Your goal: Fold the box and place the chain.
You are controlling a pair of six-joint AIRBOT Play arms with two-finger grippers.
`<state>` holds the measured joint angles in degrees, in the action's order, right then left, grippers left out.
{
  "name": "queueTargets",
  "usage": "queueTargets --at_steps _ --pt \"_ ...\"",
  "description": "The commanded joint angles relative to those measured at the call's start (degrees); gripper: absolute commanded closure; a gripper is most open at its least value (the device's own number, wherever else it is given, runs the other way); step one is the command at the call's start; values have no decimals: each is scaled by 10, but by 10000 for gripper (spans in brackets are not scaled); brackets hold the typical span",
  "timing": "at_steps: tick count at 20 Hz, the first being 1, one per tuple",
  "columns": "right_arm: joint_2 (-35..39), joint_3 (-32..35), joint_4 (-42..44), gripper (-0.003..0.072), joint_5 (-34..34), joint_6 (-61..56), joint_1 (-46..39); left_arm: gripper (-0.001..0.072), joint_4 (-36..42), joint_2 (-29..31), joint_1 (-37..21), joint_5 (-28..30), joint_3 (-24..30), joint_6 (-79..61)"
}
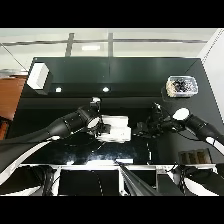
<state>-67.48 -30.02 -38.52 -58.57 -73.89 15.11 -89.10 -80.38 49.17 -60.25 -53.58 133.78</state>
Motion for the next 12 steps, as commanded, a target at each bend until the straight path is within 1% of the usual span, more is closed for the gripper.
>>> queueTargets --at_steps 1,3,7,11,12 --pt "1 -35 13 17 -75 22 3 679 0 0 0 -2 0 0" --pt "1 -43 17 18 -87 21 3 679 0 0 0 -2 0 0" --pt "1 -50 26 20 -85 21 5 679 0 0 0 -2 0 0" --pt "1 -50 26 266 -40 -26 56 679 0 0 0 -2 0 0" --pt "1 -50 23 266 -24 -43 71 679 -1 0 0 -2 0 0"
